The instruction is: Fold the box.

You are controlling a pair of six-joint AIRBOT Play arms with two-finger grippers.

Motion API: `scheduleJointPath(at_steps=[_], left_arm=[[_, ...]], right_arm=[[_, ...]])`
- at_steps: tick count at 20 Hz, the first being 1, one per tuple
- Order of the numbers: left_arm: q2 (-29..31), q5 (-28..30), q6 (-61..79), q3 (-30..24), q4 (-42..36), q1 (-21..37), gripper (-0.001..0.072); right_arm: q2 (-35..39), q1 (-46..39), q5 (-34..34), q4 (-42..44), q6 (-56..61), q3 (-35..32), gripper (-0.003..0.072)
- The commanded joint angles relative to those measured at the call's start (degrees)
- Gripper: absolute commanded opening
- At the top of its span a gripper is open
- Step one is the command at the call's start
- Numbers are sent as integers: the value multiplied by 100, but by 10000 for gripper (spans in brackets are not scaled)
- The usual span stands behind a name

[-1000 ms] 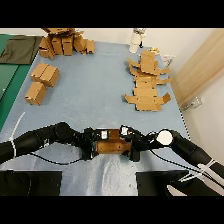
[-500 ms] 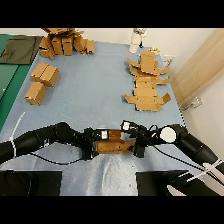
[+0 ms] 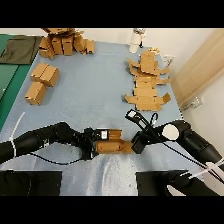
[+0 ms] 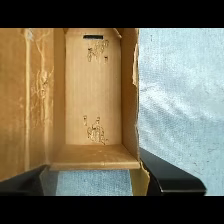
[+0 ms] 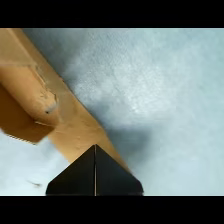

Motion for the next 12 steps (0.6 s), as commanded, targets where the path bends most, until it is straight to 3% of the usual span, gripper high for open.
scheduleJointPath(at_steps=[1, 4, 6, 8, 12], left_arm=[[0, -15, 2, 4, 0, 7, 597], [0, -57, 2, 4, 0, 7, 596], [0, -48, 2, 4, 0, 7, 596], [0, -44, 2, 4, 2, 9, 596], [0, -50, 2, 4, 2, 9, 596]], right_arm=[[321, 0, 345, 1705, 796, 13, 3], [988, 0, 269, 2634, 1248, 7, 3], [1180, 0, -435, 2632, 1331, -4, 3], [957, -13, -1163, 2651, 1327, 4, 3], [-157, -9, -1318, 3307, 363, 11, 2]])
